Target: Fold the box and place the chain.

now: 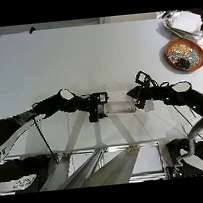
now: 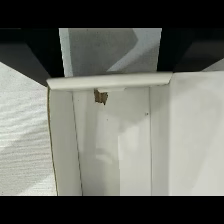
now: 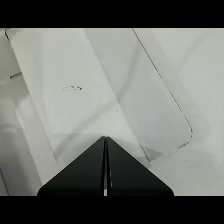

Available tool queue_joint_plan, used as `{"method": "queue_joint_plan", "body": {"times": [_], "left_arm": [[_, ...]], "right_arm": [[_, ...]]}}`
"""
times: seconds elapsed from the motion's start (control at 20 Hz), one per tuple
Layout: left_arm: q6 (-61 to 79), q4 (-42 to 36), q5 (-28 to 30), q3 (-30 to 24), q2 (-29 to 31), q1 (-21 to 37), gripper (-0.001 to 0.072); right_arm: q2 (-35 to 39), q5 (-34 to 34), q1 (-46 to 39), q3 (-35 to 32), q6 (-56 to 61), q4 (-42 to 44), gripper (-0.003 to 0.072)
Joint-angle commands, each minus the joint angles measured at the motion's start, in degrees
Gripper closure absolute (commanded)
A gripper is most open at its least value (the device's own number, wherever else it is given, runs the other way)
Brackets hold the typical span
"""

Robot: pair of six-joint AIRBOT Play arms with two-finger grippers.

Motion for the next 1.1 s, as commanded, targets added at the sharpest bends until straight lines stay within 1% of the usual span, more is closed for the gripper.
{"method": "queue_joint_plan", "body": {"times": [0.0,0.2,0.3,0.4,0.5,0.65,0.7,0.75,0.8,0.9,1.05], "left_arm": [[0.0,0.0,0.0,0.0,0.0,0.0,0.039],[0.0,0.0,0.0,0.0,0.0,0.0,0.039],[0.0,0.0,0.0,0.0,0.0,0.0,0.039],[0.0,0.0,0.0,0.0,0.0,0.0,0.039],[0.0,0.0,0.0,0.0,0.0,0.0,0.039],[0.0,0.0,0.0,0.0,0.0,0.0,0.039],[0.0,0.0,0.0,0.0,0.0,0.0,0.039],[0.0,0.0,0.0,0.0,0.0,0.0,0.039],[0.0,0.0,0.0,0.0,0.0,0.0,0.039],[0.0,0.0,0.0,0.0,0.0,0.0,0.039],[0.0,0.0,0.0,0.0,0.0,0.0,0.039]], "right_arm": [[0.5,0.0,0.0,0.4,0.7,0.2,0.0666],[6.6,1.6,0.0,2.8,0.8,0.3,0.0666],[9.0,2.5,0.0,2.7,0.8,-1.8,0.0667],[9.4,6.4,0.0,2.7,2.3,-10.1,0.0666],[9.4,10.3,0.0,2.7,6.3,-22.7,0.0666],[9.2,10.7,0.0,2.7,12.4,-39.8,0.0662],[9.2,10.6,-0.7,2.4,12.4,-42.0,0.0609],[9.2,10.6,-1.9,2.3,12.4,-41.8,0.0504],[9.2,10.4,-2.9,2.0,12.3,-40.6,0.0471],[8.5,10.5,-3.5,1.3,9.6,-39.6,0.047],[6.3,10.6,-2.2,0.4,2.0,-33.7,0.046]]}}
